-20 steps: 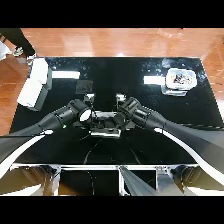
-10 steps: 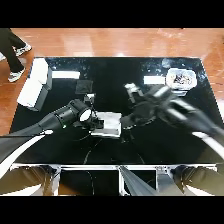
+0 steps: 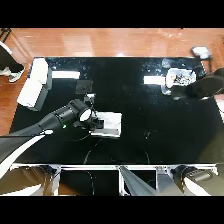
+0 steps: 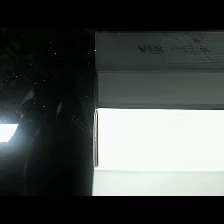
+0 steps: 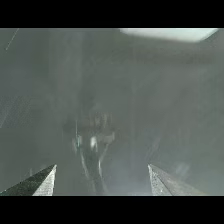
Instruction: Fold the box and place the chain.
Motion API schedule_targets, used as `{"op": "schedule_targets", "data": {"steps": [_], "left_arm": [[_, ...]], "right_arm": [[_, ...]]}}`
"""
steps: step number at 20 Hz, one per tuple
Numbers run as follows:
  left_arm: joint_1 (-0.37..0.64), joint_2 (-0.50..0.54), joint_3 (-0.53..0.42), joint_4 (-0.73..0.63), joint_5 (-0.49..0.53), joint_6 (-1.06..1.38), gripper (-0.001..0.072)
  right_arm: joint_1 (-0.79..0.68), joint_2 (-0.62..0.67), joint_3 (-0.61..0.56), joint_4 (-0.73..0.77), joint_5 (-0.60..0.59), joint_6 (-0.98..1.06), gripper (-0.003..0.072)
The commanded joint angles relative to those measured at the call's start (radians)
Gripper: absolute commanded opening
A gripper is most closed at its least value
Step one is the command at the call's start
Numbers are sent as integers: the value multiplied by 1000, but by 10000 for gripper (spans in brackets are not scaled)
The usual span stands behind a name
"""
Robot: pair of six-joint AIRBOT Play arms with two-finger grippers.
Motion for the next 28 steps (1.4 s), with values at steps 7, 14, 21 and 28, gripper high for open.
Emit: {"op": "schedule_targets", "data": {"steps": [7, 14, 21, 28], "left_arm": [[0, 0, 1, 5, -3, 7, 24], [3, 0, 1, 11, -12, 7, 25], [3, 0, 1, 11, -12, 7, 25], [3, 0, 1, 12, -11, 7, 24]], "right_arm": [[-390, -499, 288, 130, 224, 32, 711], [-396, -762, 528, 121, 218, 97, 548], [-396, -818, 545, 28, 217, 169, 548], [-396, -858, 545, 28, 240, 177, 547]]}}
